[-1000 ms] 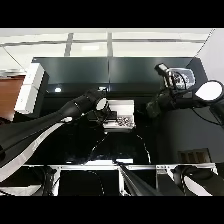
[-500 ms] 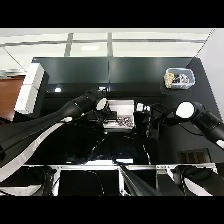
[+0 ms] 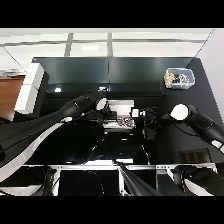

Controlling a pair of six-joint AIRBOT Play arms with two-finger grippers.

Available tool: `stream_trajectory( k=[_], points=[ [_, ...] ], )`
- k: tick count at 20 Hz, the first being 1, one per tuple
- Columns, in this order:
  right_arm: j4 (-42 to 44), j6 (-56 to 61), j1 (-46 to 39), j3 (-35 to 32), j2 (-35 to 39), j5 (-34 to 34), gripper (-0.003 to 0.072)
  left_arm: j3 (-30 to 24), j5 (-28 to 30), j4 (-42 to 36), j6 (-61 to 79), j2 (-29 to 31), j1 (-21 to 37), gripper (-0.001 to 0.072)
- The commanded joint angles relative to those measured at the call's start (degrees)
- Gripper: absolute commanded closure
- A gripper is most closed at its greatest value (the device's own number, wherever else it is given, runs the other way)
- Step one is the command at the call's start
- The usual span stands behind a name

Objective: Fold the box and place the chain.

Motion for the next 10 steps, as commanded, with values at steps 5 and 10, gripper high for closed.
stream_trajectory(
  k=[5, 10],
  points=[
    [-1.2, -1.7, 0.7, 0.0, -0.6, -1.4, 0.0324, 0.0, 0.0, 0.0, 0.0, 0.0, 0.0, 0.0676],
    [-2.0, -1.6, 0.7, 0.0, -0.6, -1.4, 0.0445, 0.0, 0.0, 0.0, 0.0, 0.0, 0.0, 0.0676]
  ],
)
